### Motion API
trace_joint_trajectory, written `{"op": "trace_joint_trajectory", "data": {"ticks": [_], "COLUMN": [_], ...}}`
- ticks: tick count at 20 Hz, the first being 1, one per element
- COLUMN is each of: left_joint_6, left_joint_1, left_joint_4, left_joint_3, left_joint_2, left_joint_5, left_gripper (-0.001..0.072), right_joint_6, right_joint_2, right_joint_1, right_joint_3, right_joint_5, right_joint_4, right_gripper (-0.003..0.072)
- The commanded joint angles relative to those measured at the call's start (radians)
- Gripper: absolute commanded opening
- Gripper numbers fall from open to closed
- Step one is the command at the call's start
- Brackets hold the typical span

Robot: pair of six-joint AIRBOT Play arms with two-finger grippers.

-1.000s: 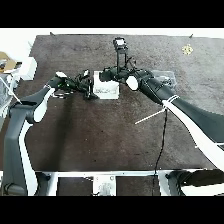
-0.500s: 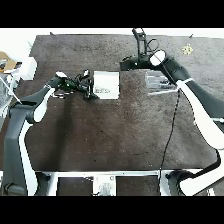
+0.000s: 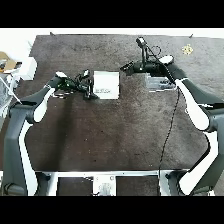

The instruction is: Fold the box and place the chain.

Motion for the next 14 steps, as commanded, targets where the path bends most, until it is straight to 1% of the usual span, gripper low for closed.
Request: {"op": "trace_joint_trajectory", "data": {"ticks": [1,5,9,10,11,12,13,14], "left_joint_6": [0.000,0.000,0.000,0.000,0.000,0.000,0.000,0.000], "left_joint_1": [0.000,0.000,0.000,0.000,0.000,0.000,0.000,0.000], "left_joint_4": [0.000,0.000,0.000,0.000,0.000,0.000,0.000,0.000], "left_joint_3": [0.000,0.000,0.000,0.000,0.000,0.000,0.000,0.000], "left_joint_2": [0.000,0.000,0.000,0.000,0.000,0.000,0.000,0.000], "left_joint_5": [0.000,0.000,0.000,0.000,0.000,0.000,0.000,0.000], "left_gripper": [0.0354,0.0354,0.0354,0.0354,0.0354,0.0354,0.0354,0.0354], "right_joint_6": [-0.163,-0.245,-0.322,-0.346,-0.376,-0.419,-0.438,-0.456], "right_joint_2": [-0.014,-0.012,0.007,0.009,0.009,0.009,0.009,0.009], "right_joint_1": [0.000,0.010,0.037,0.048,0.059,0.070,0.078,0.086], "right_joint_3": [-0.010,-0.062,-0.106,-0.109,-0.109,-0.109,-0.108,-0.108], "right_joint_5": [0.112,0.207,0.251,0.265,0.272,0.269,0.256,0.241], "right_joint_4": [0.092,0.093,0.050,0.039,0.031,0.033,0.034,0.040], "right_gripper": [0.0001,0.0001,0.0002,0.0012,0.0244,0.0401,0.0314,0.0315]}}
